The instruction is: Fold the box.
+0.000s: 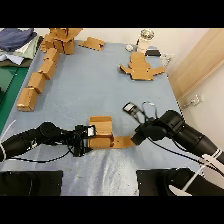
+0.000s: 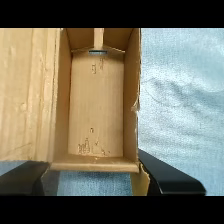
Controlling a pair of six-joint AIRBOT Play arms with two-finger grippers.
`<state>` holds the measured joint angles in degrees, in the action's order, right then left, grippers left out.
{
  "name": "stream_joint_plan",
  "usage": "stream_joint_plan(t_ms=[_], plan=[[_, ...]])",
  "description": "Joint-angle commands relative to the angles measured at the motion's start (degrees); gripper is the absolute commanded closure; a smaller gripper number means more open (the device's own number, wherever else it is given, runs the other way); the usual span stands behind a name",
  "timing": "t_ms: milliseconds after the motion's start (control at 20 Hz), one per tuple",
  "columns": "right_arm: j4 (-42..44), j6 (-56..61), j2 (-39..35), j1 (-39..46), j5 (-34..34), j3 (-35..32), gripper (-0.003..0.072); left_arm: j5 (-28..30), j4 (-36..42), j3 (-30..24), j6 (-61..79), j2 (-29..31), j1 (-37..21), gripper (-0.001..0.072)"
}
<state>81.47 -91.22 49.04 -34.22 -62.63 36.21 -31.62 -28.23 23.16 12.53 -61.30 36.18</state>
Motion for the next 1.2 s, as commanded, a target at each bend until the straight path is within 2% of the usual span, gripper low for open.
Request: stream_joint_plan(t_ms=[0, 250, 550, 900, 1100, 1150], plan=[[-0.22, 15.15, -0.37, 5.44, -1.05, -1.4, 0.0683, 0.0, -0.02, -0.02, 0.02, -0.02, 0.02, 0.0321], [14.29, 14.78, 4.2, 6.14, 8.28, -5.6, 0.0683, 0.0, -0.02, -0.02, 0.02, -0.02, 0.02, 0.032], [32.11, 5.22, 9.27, 5.99, 12.2, -5.75, 0.0682, 0.0, -0.04, -0.02, 0.02, -0.02, 0.02, 0.0321], [33.7, 4.98, 7.58, 5.97, 10.93, -5.68, 0.0683, 0.0, -0.02, -0.02, 0.02, -0.02, 0.02, 0.0321], [36.37, 5.03, 3.34, 5.99, 9.31, -5.66, 0.0682, 0.0, -0.02, -0.02, 0.02, -0.02, 0.02, 0.032], [37.0, 5.03, 2.47, 5.97, 8.72, -5.62, 0.0634, 0.0, -0.02, -0.02, 0.02, -0.02, 0.02, 0.0321]])
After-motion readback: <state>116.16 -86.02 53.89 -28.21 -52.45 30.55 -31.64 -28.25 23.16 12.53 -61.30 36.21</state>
